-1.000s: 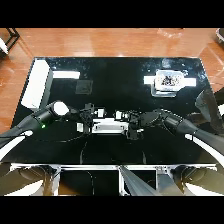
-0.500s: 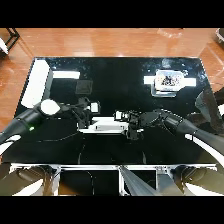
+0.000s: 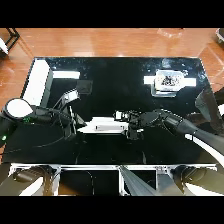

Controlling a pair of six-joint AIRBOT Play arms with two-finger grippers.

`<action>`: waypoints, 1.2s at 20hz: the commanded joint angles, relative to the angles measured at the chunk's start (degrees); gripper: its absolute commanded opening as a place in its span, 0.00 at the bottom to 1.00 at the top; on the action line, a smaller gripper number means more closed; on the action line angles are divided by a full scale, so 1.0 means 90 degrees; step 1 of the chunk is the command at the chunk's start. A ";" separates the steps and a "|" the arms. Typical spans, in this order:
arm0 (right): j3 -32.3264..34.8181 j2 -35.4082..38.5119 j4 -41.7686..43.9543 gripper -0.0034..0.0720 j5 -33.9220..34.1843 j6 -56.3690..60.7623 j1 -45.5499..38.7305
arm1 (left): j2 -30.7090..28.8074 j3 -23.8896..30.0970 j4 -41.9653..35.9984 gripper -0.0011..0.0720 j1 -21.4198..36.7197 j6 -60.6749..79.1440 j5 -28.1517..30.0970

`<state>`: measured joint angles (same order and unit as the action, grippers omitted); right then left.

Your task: Fold the box and place the chain.

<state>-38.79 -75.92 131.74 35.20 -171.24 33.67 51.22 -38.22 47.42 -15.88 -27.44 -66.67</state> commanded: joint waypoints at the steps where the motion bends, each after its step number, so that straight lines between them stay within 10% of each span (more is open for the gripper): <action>1: 0.0005 -0.0002 0.0000 0.66 0.0000 0.0000 0.0005 | -0.0090 0.0296 -0.0695 0.04 -0.0505 -0.0389 0.0393; 9: 0.0005 -0.0002 -0.0002 0.66 0.0046 0.0000 0.0005 | 0.0665 0.0510 -0.0687 0.04 -0.2045 -0.0379 0.5707; 17: 0.0005 -0.0002 -0.0002 0.66 0.0114 0.0000 0.0002 | 0.2023 0.0442 -0.0670 0.04 -0.2028 -0.0379 0.5311; 24: 0.0005 0.0000 -0.0044 0.66 0.0117 0.0000 0.0002 | 0.0607 0.0187 0.0228 0.04 -0.0884 -0.0384 0.3908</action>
